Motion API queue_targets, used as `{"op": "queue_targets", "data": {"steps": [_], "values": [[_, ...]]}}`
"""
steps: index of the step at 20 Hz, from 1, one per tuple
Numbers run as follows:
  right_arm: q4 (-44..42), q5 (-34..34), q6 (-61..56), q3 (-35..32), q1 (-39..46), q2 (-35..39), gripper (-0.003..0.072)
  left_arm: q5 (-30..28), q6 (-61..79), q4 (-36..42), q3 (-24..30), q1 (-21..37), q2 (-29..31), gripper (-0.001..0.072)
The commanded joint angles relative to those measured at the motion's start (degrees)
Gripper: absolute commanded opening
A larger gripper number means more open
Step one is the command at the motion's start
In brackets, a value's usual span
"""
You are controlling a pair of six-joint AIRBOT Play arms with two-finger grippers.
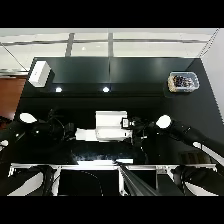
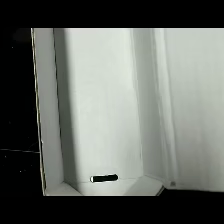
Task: Fold the box and place the chain.
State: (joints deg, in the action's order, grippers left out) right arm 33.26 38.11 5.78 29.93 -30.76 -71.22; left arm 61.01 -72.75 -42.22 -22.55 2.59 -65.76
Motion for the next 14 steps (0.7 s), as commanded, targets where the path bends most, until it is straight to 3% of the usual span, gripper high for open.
{"op": "queue_targets", "data": {"steps": [1,6,13,14], "values": [[0.0,0.0,0.0,0.0,-0.1,0.0,0.0129,-0.7,6.8,7.8,0.5,-0.9,-4.2,0.0025],[0.0,0.0,0.0,0.0,-0.1,0.0,0.0129,0.1,11.4,9.3,0.4,-6.1,-5.1,0.0024],[0.0,0.0,0.0,0.0,-0.1,0.0,0.0128,4.8,17.2,11.4,-0.9,-5.7,-1.8,0.0035],[0.0,0.0,0.0,0.0,-0.1,0.0,0.0129,5.3,17.3,11.6,-1.5,-5.7,-1.8,0.0159]]}}
